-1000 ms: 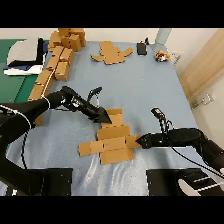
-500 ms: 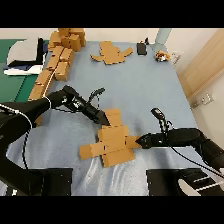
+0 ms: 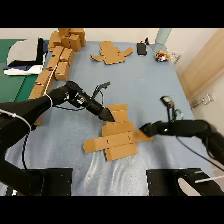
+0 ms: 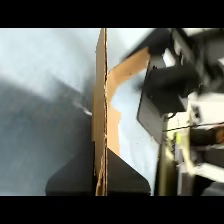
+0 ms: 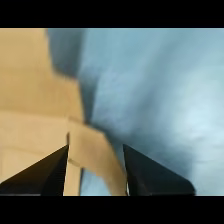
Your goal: Fold the box.
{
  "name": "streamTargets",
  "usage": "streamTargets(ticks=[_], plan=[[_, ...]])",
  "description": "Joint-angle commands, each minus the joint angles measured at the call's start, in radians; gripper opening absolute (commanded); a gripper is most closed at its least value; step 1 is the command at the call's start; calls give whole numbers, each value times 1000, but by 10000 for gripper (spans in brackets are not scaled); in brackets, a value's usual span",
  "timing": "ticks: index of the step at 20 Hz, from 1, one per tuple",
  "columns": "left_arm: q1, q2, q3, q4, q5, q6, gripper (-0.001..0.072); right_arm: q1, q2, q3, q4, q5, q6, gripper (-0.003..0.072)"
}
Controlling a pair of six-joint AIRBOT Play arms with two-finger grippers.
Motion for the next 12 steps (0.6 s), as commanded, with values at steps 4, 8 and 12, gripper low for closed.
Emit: streamTargets(ticks=[4,8,12], plan=[[-92,138,-54,2,187,269,11,-139,0,275,-221,-9,282,207],[-128,269,-154,2,290,439,11,-128,-12,246,-170,-11,286,172],[-159,373,-282,2,452,563,11,-127,-38,205,-118,0,285,172]])
